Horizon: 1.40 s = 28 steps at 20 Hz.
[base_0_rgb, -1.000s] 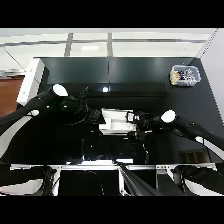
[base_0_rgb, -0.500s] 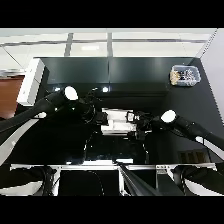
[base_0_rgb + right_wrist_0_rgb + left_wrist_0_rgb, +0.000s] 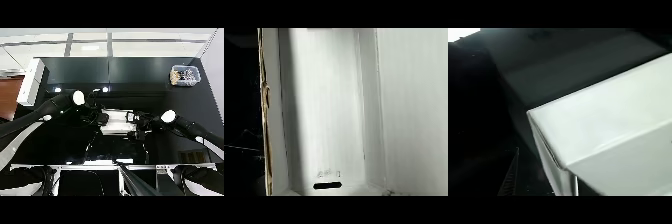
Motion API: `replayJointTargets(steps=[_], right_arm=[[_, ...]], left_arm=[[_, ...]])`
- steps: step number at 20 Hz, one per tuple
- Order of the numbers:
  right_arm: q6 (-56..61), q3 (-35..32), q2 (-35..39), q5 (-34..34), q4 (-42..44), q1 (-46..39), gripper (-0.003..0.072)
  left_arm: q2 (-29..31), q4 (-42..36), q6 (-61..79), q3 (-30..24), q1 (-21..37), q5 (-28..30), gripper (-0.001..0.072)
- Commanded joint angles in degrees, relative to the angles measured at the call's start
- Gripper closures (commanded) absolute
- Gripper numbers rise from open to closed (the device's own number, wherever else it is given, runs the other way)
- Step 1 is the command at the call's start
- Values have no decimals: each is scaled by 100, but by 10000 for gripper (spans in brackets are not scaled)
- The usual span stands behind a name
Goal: Fold the box and place the chain.
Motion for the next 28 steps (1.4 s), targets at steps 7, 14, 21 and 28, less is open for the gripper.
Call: replayJointTargets(steps=[7,14,21,28], right_arm=[[2,-4,2,2,0,-2,511],[2,-4,2,2,0,-2,511],[2,-4,2,2,0,-2,511],[2,-4,2,2,0,-2,511]], left_arm=[[-210,1930,-2664,852,-1222,-627,303],[-286,2116,-3053,859,-1292,-551,303],[-461,2031,-3051,890,-1303,-555,303],[-463,2203,-3001,890,-1261,-704,424]])
